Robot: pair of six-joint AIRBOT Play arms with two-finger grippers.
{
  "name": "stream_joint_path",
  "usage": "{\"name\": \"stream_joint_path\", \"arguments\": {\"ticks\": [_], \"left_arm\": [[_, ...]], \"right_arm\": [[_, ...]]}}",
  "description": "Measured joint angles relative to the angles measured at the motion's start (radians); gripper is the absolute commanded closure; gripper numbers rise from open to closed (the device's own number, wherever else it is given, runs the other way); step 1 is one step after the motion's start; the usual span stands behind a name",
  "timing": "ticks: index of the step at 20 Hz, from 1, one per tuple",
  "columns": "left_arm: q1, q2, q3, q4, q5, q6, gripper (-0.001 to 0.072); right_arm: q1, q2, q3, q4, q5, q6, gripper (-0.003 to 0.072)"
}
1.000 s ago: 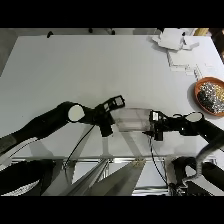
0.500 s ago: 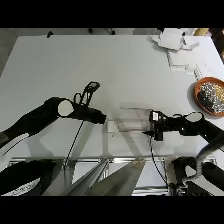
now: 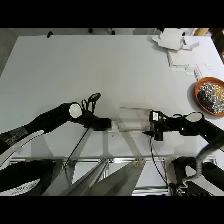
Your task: Fold the box and place the chain.
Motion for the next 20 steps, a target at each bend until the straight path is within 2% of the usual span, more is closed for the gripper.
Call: {"name": "stream_joint_path", "arguments": {"ticks": [7, 9, 12, 13, 14, 20], "left_arm": [[-0.026, 0.081, 0.0, -0.052, 0.006, 0.018, 0.0689], [-0.043, 0.09, 0.0, -0.069, 0.022, 0.035, 0.0568], [-0.067, 0.097, 0.001, -0.09, 0.066, 0.05, 0.0518], [-0.072, 0.098, 0.003, -0.093, 0.076, 0.053, 0.0435], [-0.076, 0.098, 0.007, -0.096, 0.087, 0.056, 0.0414], [-0.09, 0.094, 0.019, -0.084, 0.13, 0.06, 0.0414]], "right_arm": [[0.0, 0.0, 0.0, 0.0, 0.0, 0.0, 0.0362], [0.0, 0.0, 0.0, 0.0, 0.0, 0.0, 0.0362], [0.0, 0.0, 0.0, 0.0, 0.0, 0.0, 0.0362], [0.0, 0.0, 0.0, 0.0, 0.0, 0.0, 0.0362], [0.0, 0.0, 0.0, 0.0, 0.0, 0.0, 0.0362], [0.0, 0.0, 0.0, 0.0, 0.0, 0.0, 0.0362]]}}
